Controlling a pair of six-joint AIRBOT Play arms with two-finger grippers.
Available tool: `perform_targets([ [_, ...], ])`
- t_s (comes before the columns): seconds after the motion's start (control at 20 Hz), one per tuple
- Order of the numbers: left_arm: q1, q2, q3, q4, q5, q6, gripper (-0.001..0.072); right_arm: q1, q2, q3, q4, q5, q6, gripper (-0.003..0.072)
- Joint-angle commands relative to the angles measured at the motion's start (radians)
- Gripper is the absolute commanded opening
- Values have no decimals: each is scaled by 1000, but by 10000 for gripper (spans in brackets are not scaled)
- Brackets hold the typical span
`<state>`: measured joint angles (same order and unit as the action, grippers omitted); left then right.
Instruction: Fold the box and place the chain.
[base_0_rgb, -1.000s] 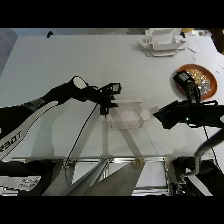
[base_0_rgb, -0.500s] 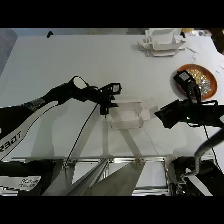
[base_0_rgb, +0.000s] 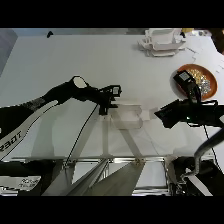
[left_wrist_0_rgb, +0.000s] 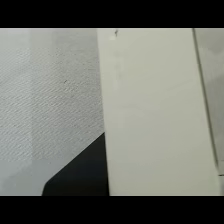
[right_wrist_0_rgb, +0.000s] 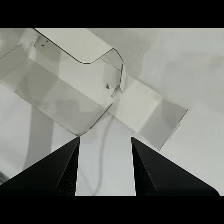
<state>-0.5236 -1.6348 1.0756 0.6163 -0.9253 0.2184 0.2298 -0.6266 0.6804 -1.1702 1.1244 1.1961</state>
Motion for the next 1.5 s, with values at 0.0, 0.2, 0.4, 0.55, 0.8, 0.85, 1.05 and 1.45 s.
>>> perform_targets([
  [0.0, 1, 0, 20, -8, -9, 5, 2, 1, 1, 0, 0, -2, 0, 354],
  [0.2, 1, -10, 19, 27, -4, -2, 4, 1, 1, 0, 0, -3, 0, 354],
  [0.4, 1, -21, 19, 24, 21, -17, 5, 1, 1, 0, 0, -3, 1, 354],
  [0.55, 1, -21, 19, 24, 21, -17, 6, 1, 1, 0, 0, -3, 1, 354],
  [0.8, 1, -21, 19, 24, 25, -17, 8, 1, 1, 0, 0, -3, 1, 354],
  [0.85, 1, -21, 19, 24, 25, -17, 8, 1, 1, 0, 0, -3, 1, 354],
  [1.05, 1, -21, 19, 24, 44, -26, 7, 1, 1, 0, 0, -3, 1, 354],
  [1.45, 0, -21, 19, 21, 62, -43, 6, 1, 1, 0, 0, -3, 1, 354],
])
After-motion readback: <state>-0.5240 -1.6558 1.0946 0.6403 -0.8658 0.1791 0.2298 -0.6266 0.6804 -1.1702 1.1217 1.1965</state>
